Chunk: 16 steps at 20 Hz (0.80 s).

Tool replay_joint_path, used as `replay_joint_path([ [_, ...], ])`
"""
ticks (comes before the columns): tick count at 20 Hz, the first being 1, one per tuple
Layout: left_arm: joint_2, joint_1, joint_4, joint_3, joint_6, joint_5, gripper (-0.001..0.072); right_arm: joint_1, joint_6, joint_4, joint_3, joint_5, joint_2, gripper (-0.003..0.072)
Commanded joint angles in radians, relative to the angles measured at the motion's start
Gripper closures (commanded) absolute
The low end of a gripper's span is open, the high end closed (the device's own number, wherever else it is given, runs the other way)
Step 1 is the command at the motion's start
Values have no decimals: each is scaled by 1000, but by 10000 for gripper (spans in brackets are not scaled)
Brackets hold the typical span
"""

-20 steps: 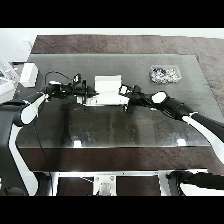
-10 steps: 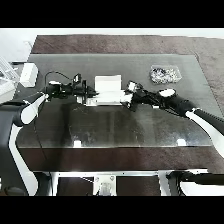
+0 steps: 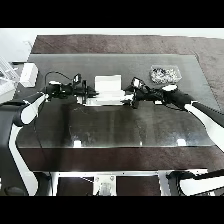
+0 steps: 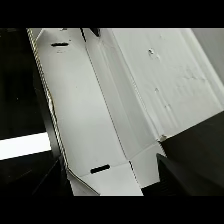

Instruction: Fold the box and place the chain.

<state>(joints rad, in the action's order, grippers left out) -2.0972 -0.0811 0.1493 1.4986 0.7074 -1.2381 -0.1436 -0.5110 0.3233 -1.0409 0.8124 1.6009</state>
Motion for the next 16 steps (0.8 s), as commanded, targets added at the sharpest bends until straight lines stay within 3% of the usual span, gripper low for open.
replay_joint_path([
  [1,0,0,0,1,0,0,689,11,-2,52,-46,46,31,17],
  [8,0,0,0,1,1,0,689,17,11,135,-175,130,112,17],
  [16,0,0,0,1,0,0,689,49,47,145,-237,203,185,17],
])
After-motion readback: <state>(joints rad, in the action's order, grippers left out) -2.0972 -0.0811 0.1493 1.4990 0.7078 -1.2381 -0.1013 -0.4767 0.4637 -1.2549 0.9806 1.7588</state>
